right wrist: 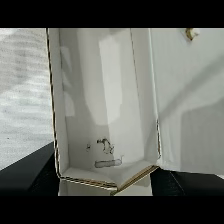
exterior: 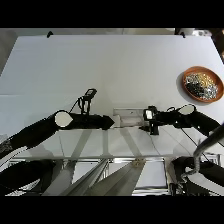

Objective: Fold the box and place the chain.

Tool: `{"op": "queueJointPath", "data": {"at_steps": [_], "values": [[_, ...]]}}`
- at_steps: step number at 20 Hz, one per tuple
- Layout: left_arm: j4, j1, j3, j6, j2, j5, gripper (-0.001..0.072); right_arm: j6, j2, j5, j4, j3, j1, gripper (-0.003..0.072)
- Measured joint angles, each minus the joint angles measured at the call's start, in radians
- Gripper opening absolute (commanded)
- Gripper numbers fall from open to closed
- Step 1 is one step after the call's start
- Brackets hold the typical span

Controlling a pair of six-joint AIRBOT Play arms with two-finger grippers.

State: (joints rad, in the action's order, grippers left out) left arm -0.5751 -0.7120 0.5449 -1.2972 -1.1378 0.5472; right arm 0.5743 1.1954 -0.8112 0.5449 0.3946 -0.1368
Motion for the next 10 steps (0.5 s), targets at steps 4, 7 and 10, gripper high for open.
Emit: {"op": "queueJointPath", "data": {"at_steps": [4,7,10], "values": [[-0.053,-0.011,0.046,-0.076,-0.033,0.013,0.0419,0.000,0.000,0.000,0.000,0.000,0.000,0.0413],[-0.105,-0.023,0.096,-0.129,-0.070,0.040,0.0419,0.000,0.000,0.000,0.000,0.000,0.000,0.0413],[-0.172,-0.029,0.124,-0.200,-0.092,0.076,0.0419,0.000,0.000,0.000,0.000,0.000,0.000,0.0413]]}}
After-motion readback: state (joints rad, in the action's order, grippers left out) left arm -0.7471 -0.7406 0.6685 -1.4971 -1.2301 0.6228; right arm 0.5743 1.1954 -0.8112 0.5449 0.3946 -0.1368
